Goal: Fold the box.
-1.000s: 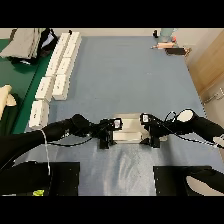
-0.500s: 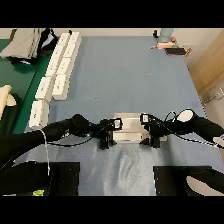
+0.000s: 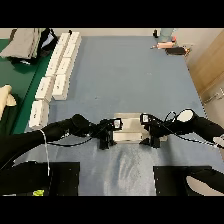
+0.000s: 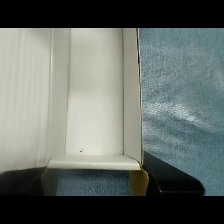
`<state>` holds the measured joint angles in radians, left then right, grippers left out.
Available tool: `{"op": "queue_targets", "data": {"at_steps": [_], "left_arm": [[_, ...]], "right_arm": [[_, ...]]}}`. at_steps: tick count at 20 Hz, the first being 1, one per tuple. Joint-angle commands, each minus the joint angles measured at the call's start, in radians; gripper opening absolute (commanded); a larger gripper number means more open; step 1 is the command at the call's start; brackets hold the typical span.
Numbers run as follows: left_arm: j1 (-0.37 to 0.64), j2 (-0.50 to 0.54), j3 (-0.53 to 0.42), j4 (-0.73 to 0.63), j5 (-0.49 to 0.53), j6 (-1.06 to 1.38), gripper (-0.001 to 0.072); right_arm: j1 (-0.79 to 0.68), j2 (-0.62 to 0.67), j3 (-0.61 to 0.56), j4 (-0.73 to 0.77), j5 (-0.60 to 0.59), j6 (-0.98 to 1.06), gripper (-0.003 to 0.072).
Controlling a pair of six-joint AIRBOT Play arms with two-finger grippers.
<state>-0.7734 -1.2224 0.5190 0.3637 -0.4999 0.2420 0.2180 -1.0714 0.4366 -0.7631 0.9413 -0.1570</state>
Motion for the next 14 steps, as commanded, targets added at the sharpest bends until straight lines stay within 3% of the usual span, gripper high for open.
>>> {"op": "queue_targets", "data": {"at_steps": [1,3,4,10,14], "left_arm": [[0.000,0.000,0.001,0.000,0.000,0.000,0.0376],[0.000,0.000,0.001,0.000,0.000,0.000,0.0375],[0.000,0.000,0.001,0.000,0.000,0.000,0.0376],[0.000,0.000,0.001,0.000,0.000,0.000,0.0375],[0.000,0.000,0.001,0.000,0.000,0.000,0.0375]], "right_arm": [[0.000,0.000,0.001,0.000,0.000,0.000,0.0544],[0.000,0.001,0.001,0.000,-0.012,0.000,0.0579],[0.000,0.001,0.001,0.002,-0.018,0.000,0.0720],[0.000,0.010,0.002,-0.042,-0.008,0.047,0.0720],[0.000,0.098,0.003,-0.155,0.013,0.166,0.0720]]}}
